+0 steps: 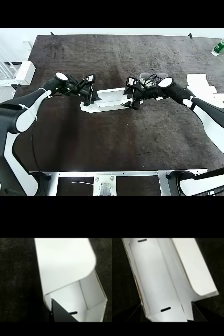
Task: Fold the box and place the chain.
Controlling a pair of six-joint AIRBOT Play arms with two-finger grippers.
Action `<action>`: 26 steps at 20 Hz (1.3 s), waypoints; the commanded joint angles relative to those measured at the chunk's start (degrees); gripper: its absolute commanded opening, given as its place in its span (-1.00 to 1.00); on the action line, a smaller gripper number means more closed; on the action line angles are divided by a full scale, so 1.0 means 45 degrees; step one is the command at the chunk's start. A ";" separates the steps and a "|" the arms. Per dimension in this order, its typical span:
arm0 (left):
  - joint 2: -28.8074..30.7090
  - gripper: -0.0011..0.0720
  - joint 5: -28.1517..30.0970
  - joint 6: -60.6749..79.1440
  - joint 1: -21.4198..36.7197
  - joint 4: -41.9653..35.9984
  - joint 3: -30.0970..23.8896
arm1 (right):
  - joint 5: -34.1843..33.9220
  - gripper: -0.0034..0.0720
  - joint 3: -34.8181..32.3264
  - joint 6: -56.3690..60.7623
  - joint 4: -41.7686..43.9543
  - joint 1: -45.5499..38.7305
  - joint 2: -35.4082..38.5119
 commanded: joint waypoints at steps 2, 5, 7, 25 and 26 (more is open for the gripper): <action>0.0000 -0.92 -0.0010 0.0005 -0.0015 0.0005 0.0010 | 0.0937 0.95 0.0967 -0.0287 -0.0024 -0.0141 -0.0967; 0.0000 -0.91 -0.0010 0.0005 -0.0015 0.0000 0.0010 | 0.1462 0.95 0.1355 -0.0277 -0.0087 -0.0267 -0.1423; 0.0000 -0.91 -0.0010 0.0005 -0.0015 0.0005 0.0010 | 0.1452 0.95 0.1409 -0.0219 -0.0461 -0.0345 -0.1350; 0.0000 -0.91 -0.0010 0.0005 -0.0015 0.0000 0.0010 | 0.1413 0.95 0.1394 -0.0301 -0.0763 -0.0204 -0.1263; 0.0000 -0.91 -0.0010 0.0005 -0.0015 0.0000 0.0010 | 0.1564 0.96 0.1409 -0.0525 -0.0675 -0.0199 -0.1277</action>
